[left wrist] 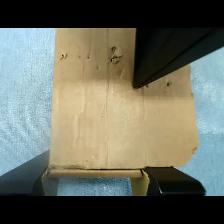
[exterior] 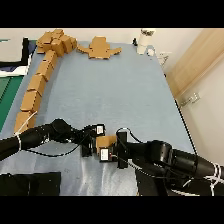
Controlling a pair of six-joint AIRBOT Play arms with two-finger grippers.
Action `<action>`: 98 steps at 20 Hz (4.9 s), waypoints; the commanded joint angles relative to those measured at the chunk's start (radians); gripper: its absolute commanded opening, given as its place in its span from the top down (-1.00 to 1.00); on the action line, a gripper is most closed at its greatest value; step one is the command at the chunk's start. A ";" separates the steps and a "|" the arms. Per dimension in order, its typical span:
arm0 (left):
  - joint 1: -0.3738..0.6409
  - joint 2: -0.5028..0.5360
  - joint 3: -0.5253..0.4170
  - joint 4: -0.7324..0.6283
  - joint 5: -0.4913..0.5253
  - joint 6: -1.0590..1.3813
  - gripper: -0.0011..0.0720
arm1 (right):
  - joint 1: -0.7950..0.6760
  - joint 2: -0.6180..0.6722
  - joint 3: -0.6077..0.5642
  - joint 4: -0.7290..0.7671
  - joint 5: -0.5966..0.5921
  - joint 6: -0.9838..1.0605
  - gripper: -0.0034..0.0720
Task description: Fold the box.
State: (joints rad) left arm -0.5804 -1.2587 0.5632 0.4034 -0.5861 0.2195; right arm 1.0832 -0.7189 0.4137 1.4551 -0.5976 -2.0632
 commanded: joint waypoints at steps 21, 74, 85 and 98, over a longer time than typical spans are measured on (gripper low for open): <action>0.000 0.000 0.001 0.001 0.001 0.001 -0.38 | 0.232 -0.022 -0.012 -0.501 -0.086 0.477 -0.25; 0.000 0.000 0.001 0.001 0.001 0.001 -0.38 | 0.313 -0.019 0.041 -0.618 -0.207 0.539 0.45; 0.000 0.000 0.001 0.001 0.001 0.001 -0.38 | 0.313 -0.022 0.047 -0.619 -0.225 0.538 0.71; 0.000 0.000 0.001 0.001 0.001 0.001 -0.38 | 0.315 -0.024 0.057 -0.575 -0.196 0.537 -0.16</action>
State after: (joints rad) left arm -0.5808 -1.2587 0.5632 0.4046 -0.5858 0.2211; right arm 1.3975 -0.7418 0.4694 0.8585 -0.8146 -1.5253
